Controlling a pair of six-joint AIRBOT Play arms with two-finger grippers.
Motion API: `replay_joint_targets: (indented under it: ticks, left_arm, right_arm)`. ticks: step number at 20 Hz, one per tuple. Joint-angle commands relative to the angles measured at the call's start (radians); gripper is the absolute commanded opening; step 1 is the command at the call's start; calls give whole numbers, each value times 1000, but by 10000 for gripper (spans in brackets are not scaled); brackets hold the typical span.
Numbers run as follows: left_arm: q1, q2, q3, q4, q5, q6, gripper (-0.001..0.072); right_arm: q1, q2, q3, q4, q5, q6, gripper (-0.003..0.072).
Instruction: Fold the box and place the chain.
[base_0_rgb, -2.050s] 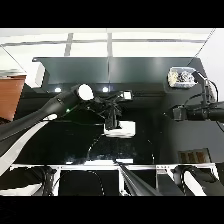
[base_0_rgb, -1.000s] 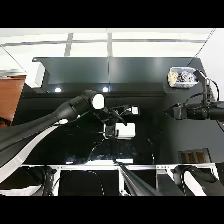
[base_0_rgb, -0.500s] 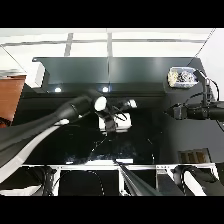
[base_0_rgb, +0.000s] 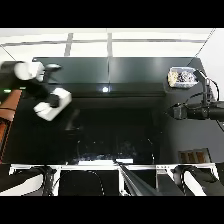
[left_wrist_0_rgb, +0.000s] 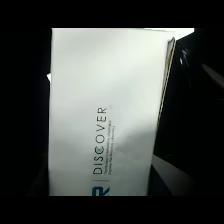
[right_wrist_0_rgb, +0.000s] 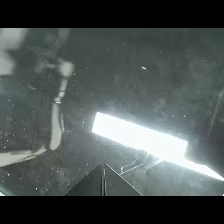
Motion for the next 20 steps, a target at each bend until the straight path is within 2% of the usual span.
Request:
replay_joint_targets:
  ticks: [1,4,9,14,17,18,19,20]
  left_arm:
    - [339,1,-23,-41,16,-75,308]
    - [449,-40,2,-46,120,32,310]
    - [459,-165,63,-90,306,123,310]
    - [455,-312,169,-257,320,193,310]
    - [447,-372,238,-226,335,190,312]
    - [442,-380,261,-206,338,185,410]
    - [433,-379,282,-196,339,182,686]
    - [425,-376,319,-183,315,180,711]
  right_arm:
    - [0,1,1,2,-37,0,10]
    - [0,1,1,10,-67,-9,10]
    - [0,1,1,11,-105,-22,10]
    - [0,0,1,11,-147,-19,10]
    - [0,0,1,11,-148,-11,10]
    - [0,0,1,11,-148,-11,10]
    - [0,1,1,11,-146,-11,10]
    - [0,0,1,11,-146,-11,10]
